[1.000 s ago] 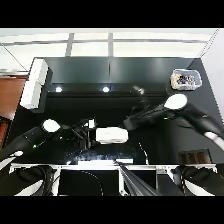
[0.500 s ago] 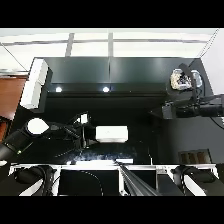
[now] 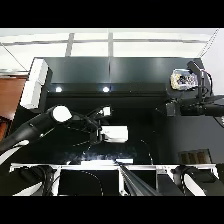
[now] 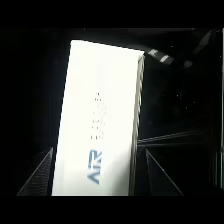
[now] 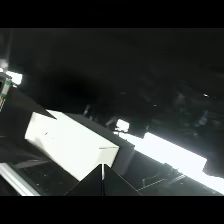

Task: Fold the box and place the chain.

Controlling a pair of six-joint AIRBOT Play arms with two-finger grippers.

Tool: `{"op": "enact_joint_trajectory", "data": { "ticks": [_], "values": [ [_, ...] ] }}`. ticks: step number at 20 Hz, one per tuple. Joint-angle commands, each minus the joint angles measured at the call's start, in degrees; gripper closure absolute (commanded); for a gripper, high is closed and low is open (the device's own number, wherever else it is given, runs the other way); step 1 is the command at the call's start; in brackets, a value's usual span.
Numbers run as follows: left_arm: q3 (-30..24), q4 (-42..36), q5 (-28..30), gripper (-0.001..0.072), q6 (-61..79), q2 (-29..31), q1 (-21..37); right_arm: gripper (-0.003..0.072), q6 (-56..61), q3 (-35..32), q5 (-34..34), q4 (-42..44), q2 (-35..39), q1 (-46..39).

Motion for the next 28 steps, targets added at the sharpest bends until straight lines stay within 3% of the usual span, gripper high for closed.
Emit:
{"op": "enact_joint_trajectory", "data": {
  "ticks": [1, 21, 28],
  "values": [
    [2.95, 0.22, 0.22, -0.0001, 0.22, -4.68, -1.53, 0.0672, 0.52, 0.0, 0.0, -0.94, 0.04, -0.07],
    [2.89, 3.32, 0.59, -0.0002, 0.15, -4.83, -3.76, 0.0673, 0.52, 0.0, -0.24, -1.16, 0.02, -0.07],
    [2.19, 7.37, 6.91, -0.0002, 0.2, -7.19, -5.6, 0.0672, 0.52, 0.0, -1.25, -1.14, 0.02, -0.07]
  ]
}}
